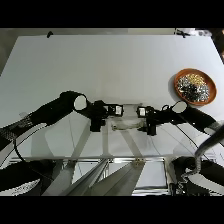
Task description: Fold the box and place the chain.
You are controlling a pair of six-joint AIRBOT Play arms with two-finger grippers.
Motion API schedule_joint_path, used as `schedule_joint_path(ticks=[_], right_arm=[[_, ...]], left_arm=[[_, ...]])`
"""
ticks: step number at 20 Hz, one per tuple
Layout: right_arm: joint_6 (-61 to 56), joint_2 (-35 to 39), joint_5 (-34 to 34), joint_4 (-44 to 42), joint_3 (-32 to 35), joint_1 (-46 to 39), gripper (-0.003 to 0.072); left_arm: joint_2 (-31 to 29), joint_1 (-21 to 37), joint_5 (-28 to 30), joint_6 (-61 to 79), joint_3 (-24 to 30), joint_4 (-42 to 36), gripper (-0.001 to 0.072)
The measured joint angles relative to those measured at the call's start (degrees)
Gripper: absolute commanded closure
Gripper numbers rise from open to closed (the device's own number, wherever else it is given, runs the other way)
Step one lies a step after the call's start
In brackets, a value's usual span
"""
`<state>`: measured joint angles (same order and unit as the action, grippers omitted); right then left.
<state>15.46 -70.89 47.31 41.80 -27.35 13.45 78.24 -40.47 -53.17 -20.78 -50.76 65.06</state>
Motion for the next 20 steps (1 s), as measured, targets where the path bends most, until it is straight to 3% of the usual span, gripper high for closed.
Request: schedule_joint_path(ticks=[11,15,16,18,20], right_arm=[[0.00,0.00,0.02,0.02,0.00,0.00,0.0351],[-0.02,0.02,0.02,0.00,0.00,0.00,0.0351],[-0.02,0.00,0.02,-0.02,0.00,0.00,0.0351],[-0.02,0.00,0.02,-0.02,0.00,0.00,0.0351],[-0.02,0.00,0.02,0.00,0.00,0.00,0.0351]], left_arm=[[0.26,-3.19,-1.51,0.22,0.00,-1.62,0.0440],[0.26,-4.07,1.07,0.22,0.00,-2.47,0.0442],[0.26,-4.28,1.84,0.22,0.00,-2.62,0.0452],[0.35,-4.72,3.13,0.22,0.00,-2.91,0.0556],[0.63,-5.16,4.11,0.22,0.00,-3.17,0.0580]])
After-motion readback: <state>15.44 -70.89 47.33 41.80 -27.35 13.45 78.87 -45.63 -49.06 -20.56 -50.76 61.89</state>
